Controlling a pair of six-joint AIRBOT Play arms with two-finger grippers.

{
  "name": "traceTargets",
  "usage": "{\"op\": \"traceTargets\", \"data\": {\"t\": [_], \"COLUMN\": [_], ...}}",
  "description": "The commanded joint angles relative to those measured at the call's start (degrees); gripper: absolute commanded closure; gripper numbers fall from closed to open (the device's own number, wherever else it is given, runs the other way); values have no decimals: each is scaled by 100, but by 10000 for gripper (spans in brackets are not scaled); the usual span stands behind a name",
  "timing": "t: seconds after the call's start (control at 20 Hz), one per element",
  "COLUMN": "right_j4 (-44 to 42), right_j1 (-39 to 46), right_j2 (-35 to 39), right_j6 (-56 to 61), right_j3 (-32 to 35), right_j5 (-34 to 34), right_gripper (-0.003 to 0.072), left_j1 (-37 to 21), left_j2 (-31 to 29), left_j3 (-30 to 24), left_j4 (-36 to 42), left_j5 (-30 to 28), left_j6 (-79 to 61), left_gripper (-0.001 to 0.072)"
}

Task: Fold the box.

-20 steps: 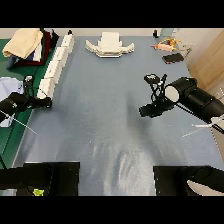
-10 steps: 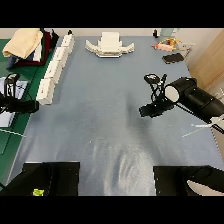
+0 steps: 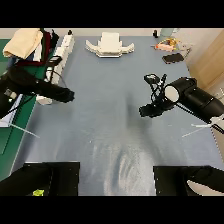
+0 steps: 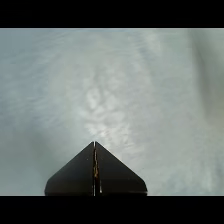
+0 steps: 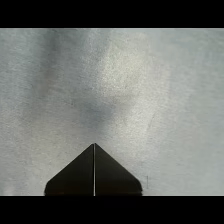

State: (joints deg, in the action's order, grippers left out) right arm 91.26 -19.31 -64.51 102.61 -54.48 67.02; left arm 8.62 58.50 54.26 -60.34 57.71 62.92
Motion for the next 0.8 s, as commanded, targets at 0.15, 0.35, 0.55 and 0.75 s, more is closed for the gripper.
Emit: {"op": "traceTargets", "data": {"t": [0.15,0.35,0.55,0.75], "right_j4": [2,2,2,2], "right_j1": [-2,0,-2,-2], "right_j2": [-4,-4,-4,-4], "right_j6": [2,2,2,2], "right_j3": [-2,-2,-2,-2], "right_j5": [0,0,0,0], "right_gripper": [684,684,684,684], "left_j1": [833,501,509,568], "left_j2": [612,1429,2166,2326], "left_j3": [149,682,1333,1434], "left_j4": [146,374,380,378], "left_j5": [-413,267,560,546], "left_j6": [651,767,695,699], "left_gripper": [696,697,697,697]}}
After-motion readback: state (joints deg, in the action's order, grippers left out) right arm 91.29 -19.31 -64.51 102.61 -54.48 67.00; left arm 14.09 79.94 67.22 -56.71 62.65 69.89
